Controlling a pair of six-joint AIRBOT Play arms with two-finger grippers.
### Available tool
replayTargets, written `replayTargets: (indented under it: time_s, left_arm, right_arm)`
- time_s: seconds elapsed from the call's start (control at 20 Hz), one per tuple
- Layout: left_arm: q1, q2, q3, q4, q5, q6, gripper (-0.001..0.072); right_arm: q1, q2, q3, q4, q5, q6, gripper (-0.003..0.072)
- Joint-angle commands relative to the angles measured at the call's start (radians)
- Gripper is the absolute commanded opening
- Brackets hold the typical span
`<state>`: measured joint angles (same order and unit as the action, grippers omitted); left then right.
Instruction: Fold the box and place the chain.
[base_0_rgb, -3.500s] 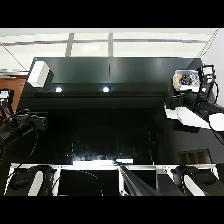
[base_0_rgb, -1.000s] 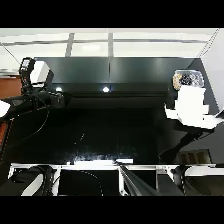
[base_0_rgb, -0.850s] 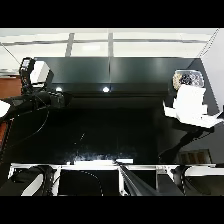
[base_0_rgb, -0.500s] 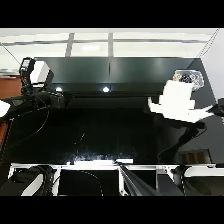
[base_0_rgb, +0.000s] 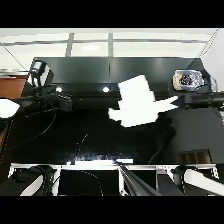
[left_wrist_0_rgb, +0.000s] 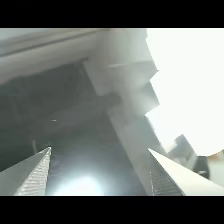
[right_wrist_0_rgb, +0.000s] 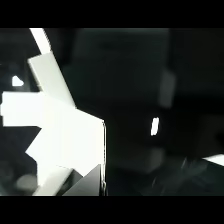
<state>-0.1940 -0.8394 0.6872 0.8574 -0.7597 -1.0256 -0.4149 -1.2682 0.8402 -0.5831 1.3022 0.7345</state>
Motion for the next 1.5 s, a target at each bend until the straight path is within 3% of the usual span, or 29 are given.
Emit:
replayTargets:
  time_s: [0.0,0.1,0.2,0.4,0.6,0.75,0.9,0.95,1.1,1.2,1.3,1.4,1.45]
  left_arm:
    - [-0.097,-0.047,-0.01,-0.009,0.042,0.0,0.0704]
    - [-0.135,-0.123,-0.011,-0.01,0.057,-0.068,0.0704]
    - [-0.137,-0.238,0.008,-0.038,0.01,-0.16,0.0703]
    - [-0.075,-0.473,0.132,-0.201,-0.106,-0.106,0.0704]
    - [-0.05,-0.659,0.248,-0.278,-0.356,0.082,0.0704]
    - [-0.053,-0.76,0.297,-0.379,-0.447,0.237,0.0703]
    - [-0.064,-0.843,0.344,-0.344,-0.576,0.301,0.0678]
    - [-0.064,-0.859,0.354,-0.317,-0.609,0.294,0.0649]
    - [-0.066,-0.893,0.368,-0.3,-0.616,0.295,0.0455]
    - [-0.066,-0.906,0.377,-0.3,-0.615,0.346,0.0217]
    - [-0.061,-0.906,0.383,-0.3,-0.612,0.403,0.005]
    - [-0.054,-0.906,0.4,-0.298,-0.612,0.428,0.0027]
    - [-0.051,-0.906,0.416,-0.297,-0.613,0.428,0.0027]
  right_arm:
    - [0.163,0.209,-0.248,0.116,-0.287,-0.121,0.0013]
    - [0.22,0.253,-0.328,0.14,-0.317,-0.151,0.0013]
    - [0.278,0.253,-0.364,0.145,-0.331,-0.164,0.0013]
    - [0.364,0.253,-0.375,0.146,-0.37,-0.164,0.0013]
    - [0.38,0.253,-0.375,0.146,-0.368,-0.164,0.0013]
    - [0.38,0.253,-0.375,0.146,-0.369,-0.164,0.0013]
    - [0.38,0.253,-0.375,0.146,-0.369,-0.164,0.0013]
    - [0.38,0.253,-0.375,0.145,-0.369,-0.164,0.0014]
    - [0.38,0.253,-0.375,0.145,-0.367,-0.163,0.0014]
    - [0.38,0.253,-0.375,0.145,-0.369,-0.163,0.0014]
    - [0.38,0.253,-0.375,0.144,-0.367,-0.163,0.0014]
    - [0.379,0.253,-0.374,0.128,-0.364,-0.163,0.0031]
    - [0.377,0.253,-0.371,0.105,-0.364,-0.158,0.033]
